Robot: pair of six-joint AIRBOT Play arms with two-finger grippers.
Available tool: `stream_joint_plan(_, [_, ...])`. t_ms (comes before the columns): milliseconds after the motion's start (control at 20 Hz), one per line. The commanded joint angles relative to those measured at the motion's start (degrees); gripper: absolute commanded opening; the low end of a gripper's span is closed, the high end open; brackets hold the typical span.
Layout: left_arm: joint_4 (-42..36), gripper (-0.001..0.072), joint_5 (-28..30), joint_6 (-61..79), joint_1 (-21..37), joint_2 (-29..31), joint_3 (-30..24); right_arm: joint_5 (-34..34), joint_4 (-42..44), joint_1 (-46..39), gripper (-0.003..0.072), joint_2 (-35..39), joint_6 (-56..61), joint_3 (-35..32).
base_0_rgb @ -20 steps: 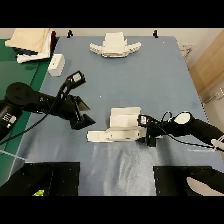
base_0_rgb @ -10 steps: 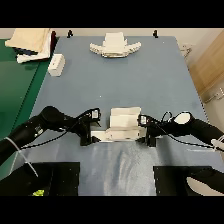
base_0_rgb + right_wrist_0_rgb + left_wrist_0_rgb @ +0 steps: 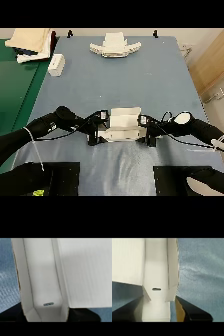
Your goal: Fold the box.
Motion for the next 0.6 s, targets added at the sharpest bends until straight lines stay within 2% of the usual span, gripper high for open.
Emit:
stream_joint_plan(0, [-2.2, 0.045, 0.5, 0.7, -1.0, -2.2, 0.9, 0.0, 0.0, 0.0, 0.0512, 0.0, 0.0, 0.0])
stream_joint_plan(50, [-2.2, 0.0435, 0.7, 0.7, -1.0, -2.5, 1.1, 0.0, 0.0, 0.0, 0.0512, 0.0, 0.0, 0.0])
stream_joint_plan(100, [-2.2, 0.0312, 0.8, 0.7, -1.0, -2.7, 1.3, 0.0, 0.0, 0.0, 0.0512, 0.0, 0.0, 0.0])
stream_joint_plan(200, [-2.2, 0.0226, 1.6, 0.5, -1.4, -2.8, 1.3, 0.0, 0.0, 0.0, 0.0512, 0.0, 0.0, 0.0])
stream_joint_plan(550, [-8.8, 0.023, 4.1, 3.1, -4.0, -3.4, 1.4, 0.0, 0.0, 0.0, 0.0512, 0.0, 0.0, 0.0])
